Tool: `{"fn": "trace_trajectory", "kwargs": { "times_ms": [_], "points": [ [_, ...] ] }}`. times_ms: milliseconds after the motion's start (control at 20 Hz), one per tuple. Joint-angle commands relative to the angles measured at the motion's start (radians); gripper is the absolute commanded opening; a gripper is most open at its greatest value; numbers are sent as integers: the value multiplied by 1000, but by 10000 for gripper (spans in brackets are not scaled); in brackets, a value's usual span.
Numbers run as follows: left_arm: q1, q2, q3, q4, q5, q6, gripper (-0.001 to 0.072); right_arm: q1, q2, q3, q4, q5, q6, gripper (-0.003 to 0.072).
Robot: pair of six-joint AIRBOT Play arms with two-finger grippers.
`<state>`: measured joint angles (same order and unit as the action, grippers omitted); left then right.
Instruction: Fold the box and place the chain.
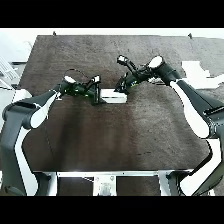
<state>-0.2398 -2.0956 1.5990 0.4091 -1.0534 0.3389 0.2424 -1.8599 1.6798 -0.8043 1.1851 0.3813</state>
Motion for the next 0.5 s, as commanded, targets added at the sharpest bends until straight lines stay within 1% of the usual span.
{"fn": "trace_trajectory", "kwargs": {
  "times_ms": [0,150,250,450],
  "points": [
    [0,1,0,1,-2,2,360,2,0,2,-4,-18,0,315],
    [0,1,0,1,-2,2,360,15,0,6,-12,-19,-1,316],
    [0,1,0,1,-2,2,360,27,0,6,-55,-32,1,376],
    [0,1,0,1,-2,2,360,47,0,6,-106,-41,4,377]
  ]
}}
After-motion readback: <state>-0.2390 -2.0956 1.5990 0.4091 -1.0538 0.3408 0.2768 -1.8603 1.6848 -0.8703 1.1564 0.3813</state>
